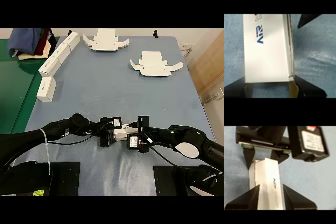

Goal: Fold the box.

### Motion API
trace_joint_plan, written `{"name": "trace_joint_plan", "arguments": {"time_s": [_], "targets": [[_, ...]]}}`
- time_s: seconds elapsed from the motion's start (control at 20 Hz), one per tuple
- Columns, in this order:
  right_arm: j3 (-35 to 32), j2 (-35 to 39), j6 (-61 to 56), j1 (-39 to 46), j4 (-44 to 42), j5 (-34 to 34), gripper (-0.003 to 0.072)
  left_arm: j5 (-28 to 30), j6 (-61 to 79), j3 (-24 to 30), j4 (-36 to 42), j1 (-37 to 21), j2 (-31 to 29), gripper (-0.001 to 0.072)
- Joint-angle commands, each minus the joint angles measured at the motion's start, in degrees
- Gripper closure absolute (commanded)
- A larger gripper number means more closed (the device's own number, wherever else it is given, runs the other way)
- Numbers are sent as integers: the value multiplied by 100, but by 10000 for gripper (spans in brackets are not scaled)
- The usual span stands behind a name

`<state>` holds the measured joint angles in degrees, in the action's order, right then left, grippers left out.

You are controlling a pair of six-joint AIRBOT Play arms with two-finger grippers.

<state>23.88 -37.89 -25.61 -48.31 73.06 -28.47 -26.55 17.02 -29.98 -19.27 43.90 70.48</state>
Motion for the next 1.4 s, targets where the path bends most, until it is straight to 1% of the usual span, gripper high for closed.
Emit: {"name": "trace_joint_plan", "arguments": {"time_s": [0.0,0.05,0.1,0.15,0.2,0.25,0.4,0.45,0.6,0.8,1.05,1.35], "targets": [[4,275,-157,2,2,0,263,2,7,2,-2,-4,0,194],[4,332,-157,15,13,0,263,2,7,2,-2,-4,0,193],[4,376,-190,15,98,0,292,2,7,2,-2,-4,0,194],[4,396,-326,15,280,-4,436,2,7,2,-2,-4,0,194],[4,391,-479,15,481,-28,520,2,7,2,-2,-4,0,194],[2,387,-619,15,643,-96,533,2,7,2,-2,-4,0,194],[-26,378,-960,13,920,-415,534,2,7,2,-2,-4,0,193],[-85,380,-1008,15,946,-426,534,2,7,2,-2,-4,0,194],[-302,378,-1108,13,1034,-295,546,2,7,2,-2,-4,0,194],[-330,380,-1106,13,1115,-70,547,2,7,2,-2,-4,0,194],[-330,387,-1106,9,1108,-83,547,2,7,2,-2,-4,0,194],[-330,439,-1095,4,903,-177,547,2,7,2,-2,-4,0,194]]}}
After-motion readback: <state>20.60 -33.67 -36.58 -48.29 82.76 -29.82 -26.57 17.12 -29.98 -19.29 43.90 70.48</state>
